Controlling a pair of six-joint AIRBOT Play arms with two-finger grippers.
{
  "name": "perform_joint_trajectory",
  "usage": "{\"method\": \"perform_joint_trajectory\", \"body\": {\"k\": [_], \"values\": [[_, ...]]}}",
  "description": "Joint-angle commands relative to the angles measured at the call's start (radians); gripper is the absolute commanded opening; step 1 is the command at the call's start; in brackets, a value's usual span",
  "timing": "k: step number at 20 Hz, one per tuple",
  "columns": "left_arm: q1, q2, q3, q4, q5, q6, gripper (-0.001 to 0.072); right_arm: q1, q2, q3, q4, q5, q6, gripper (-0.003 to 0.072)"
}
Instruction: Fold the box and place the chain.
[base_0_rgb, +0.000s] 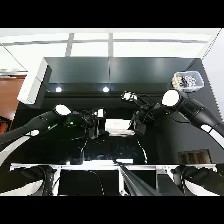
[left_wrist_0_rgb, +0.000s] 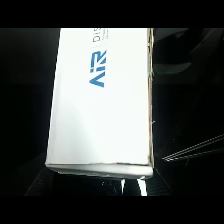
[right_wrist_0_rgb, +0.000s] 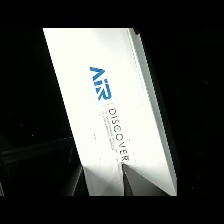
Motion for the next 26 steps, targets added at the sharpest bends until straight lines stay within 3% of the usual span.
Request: {"method": "perform_joint_trajectory", "body": {"k": [1,6,8,9,12,14,15,17,19,20,23,26], "values": [[0.0,0.0,0.0,0.001,-0.002,0.0,0.0349,0.001,0.0,-0.007,-0.001,-0.029,0.001,0.0276],[0.0,0.0,0.0,0.001,-0.002,0.0,0.0349,0.008,0.001,-0.005,-0.002,0.005,0.017,0.0276],[0.0,0.0,0.0,0.001,-0.002,0.0,0.0349,0.002,0.006,0.018,-0.002,0.078,0.073,0.0274],[0.0,0.0,0.0,0.001,-0.003,0.0,0.0349,-0.004,0.008,0.037,-0.001,0.128,0.119,0.0232],[0.0,0.0,0.0,0.001,-0.004,-0.002,0.035,-0.052,0.03,0.071,0.003,0.249,0.257,0.0235],[0.0,0.0,0.0,0.001,-0.004,-0.002,0.0349,-0.103,0.046,0.067,0.052,0.322,0.315,0.0021],[0.0,0.0,0.0,0.001,-0.004,-0.002,0.035,-0.131,0.047,0.047,0.127,0.339,0.336,0.0019],[0.0,0.0,0.0,0.001,-0.004,-0.002,0.0349,-0.166,0.047,-0.044,0.354,0.257,0.327,0.0019],[0.0,0.0,0.0,0.001,-0.004,-0.002,0.0349,-0.163,0.047,-0.165,0.613,0.087,0.263,0.0019],[0.0,0.0,0.0,0.001,-0.004,-0.002,0.0349,-0.146,0.046,-0.217,0.675,-0.014,0.263,0.0019],[0.0,0.0,0.0,0.001,-0.004,-0.002,0.0349,-0.074,0.043,-0.294,0.608,-0.206,0.359,0.0019],[0.0,0.0,0.0,0.001,-0.004,-0.002,0.035,-0.05,0.043,-0.303,0.483,-0.256,0.458,0.0019]]}}
